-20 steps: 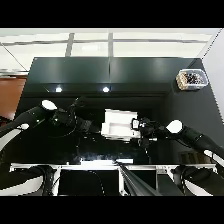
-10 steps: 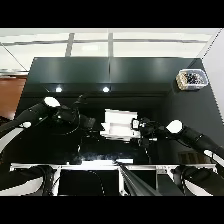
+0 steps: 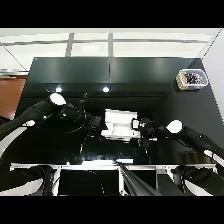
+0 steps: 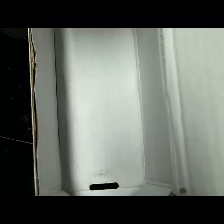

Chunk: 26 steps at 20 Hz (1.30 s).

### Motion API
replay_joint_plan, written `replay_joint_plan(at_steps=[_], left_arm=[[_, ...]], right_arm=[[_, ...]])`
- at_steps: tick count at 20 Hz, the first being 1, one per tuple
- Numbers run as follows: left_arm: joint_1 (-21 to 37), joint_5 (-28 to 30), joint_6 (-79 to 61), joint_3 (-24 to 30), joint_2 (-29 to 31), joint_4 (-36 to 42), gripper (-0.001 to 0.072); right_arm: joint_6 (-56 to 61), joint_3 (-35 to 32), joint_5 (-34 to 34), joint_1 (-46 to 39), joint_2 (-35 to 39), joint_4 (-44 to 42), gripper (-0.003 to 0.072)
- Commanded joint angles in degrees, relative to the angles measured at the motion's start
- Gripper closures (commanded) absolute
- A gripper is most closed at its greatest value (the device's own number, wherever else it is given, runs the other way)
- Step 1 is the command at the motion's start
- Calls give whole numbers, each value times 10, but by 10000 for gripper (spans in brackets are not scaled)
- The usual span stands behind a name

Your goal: Fold the box and place the chain.

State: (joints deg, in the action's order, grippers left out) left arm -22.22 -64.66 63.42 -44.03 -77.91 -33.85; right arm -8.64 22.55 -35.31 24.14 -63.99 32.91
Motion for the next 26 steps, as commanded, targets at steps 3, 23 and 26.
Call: replay_joint_plan(at_steps=[3, 23, 26], left_arm=[[-32, 38, 59, -6, 0, -32, 228], [-155, 103, 362, -88, 0, -289, 228], [-192, 102, 433, -111, 0, -364, 229]], right_arm=[[0, 0, 0, 0, 0, 0, 590], [0, 0, 0, 0, 0, 0, 590], [0, 0, 0, 0, 0, 0, 590]])
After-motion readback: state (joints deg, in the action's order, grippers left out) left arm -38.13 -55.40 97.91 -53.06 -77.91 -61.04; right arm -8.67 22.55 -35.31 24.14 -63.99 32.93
